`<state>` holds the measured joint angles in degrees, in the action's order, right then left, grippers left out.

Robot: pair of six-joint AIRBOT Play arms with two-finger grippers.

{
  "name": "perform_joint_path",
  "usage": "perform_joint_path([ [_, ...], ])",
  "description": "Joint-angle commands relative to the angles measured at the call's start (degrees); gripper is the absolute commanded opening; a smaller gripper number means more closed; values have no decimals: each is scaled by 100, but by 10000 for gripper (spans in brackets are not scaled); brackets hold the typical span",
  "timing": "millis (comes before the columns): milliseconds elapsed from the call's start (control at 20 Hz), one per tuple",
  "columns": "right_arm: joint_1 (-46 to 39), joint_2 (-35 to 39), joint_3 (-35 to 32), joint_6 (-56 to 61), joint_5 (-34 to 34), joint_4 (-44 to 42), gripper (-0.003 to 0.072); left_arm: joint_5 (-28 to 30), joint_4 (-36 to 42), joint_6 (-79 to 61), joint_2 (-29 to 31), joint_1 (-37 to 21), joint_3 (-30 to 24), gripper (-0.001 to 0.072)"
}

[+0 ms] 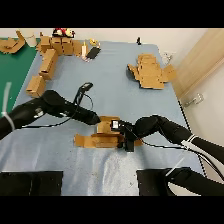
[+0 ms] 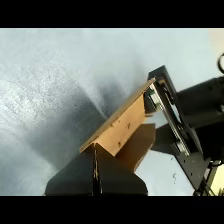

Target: Fold the box.

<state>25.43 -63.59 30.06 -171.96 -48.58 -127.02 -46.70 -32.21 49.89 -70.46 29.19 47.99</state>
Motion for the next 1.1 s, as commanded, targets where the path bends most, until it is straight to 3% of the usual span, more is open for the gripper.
perform_joint_path([
  [0, 2, 0, -2, 0, 4, -2, 495, -284, -144, -535, 763, -282, -260, 11],
  [250, 2, 0, -2, 0, 4, 17, 496, -190, -986, -883, 2422, -197, -1318, 9],
  [450, 2, 0, -2, 0, 4, 20, 495, -24, -1169, -2417, 3460, 42, -2063, 30],
  [550, 2, 0, -2, 0, 4, 22, 495, -28, -1174, -2743, 3504, 127, -2210, 693],
  [900, 2, 0, -2, 0, 4, 20, 495, -33, -1123, -4028, 2933, 155, -2243, 693],
  [1050, 2, 0, -2, 0, 4, 22, 495, -24, -706, -4835, 2516, 155, -2245, 693],
])
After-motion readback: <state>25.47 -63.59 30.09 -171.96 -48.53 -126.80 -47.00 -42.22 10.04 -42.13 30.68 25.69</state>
